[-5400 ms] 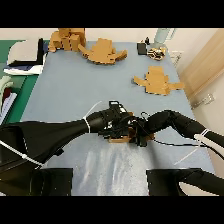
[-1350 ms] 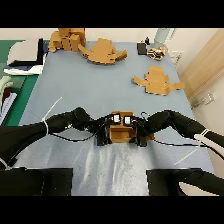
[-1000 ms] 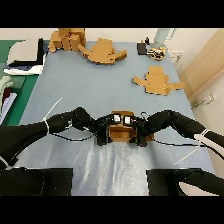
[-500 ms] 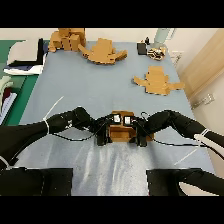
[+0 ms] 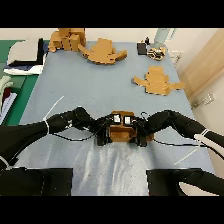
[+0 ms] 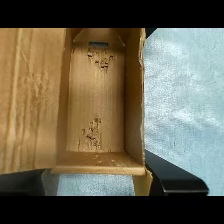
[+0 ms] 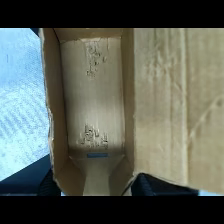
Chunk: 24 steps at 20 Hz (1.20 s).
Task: Fold the box.
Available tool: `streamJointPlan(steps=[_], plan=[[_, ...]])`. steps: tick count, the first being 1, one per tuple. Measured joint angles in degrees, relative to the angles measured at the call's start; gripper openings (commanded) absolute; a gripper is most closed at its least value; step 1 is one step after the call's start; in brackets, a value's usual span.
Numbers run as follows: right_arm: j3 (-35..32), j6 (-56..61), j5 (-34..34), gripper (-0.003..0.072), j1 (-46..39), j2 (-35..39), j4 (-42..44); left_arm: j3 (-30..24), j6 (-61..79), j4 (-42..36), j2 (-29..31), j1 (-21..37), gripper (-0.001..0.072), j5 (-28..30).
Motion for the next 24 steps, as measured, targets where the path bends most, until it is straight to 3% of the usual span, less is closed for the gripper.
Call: streamJointPlan(steps=[7,8,15,20,24], plan=[[0.0,0.0,0.0,0.0526,0.0,0.0,0.0,0.0,0.0,0.0,0.0,0.0,0.0564,-0.1],[0.0,0.0,-0.1,0.0720,0.0,0.0,0.0,0.0,0.0,0.0,0.0,0.0,0.0565,-0.1],[0.3,9.4,-1.8,0.0720,-0.1,3.4,-5.1,0.0,0.0,0.0,0.0,0.0,0.0564,-0.2],[0.5,23.9,-2.7,0.0720,-0.1,10.6,-16.1,0.0,0.0,0.0,0.0,0.0,0.0564,-0.2],[0.5,35.0,-4.4,0.0714,-0.1,18.4,-17.7,0.0,0.0,0.0,0.0,0.0,0.0564,-0.2]])
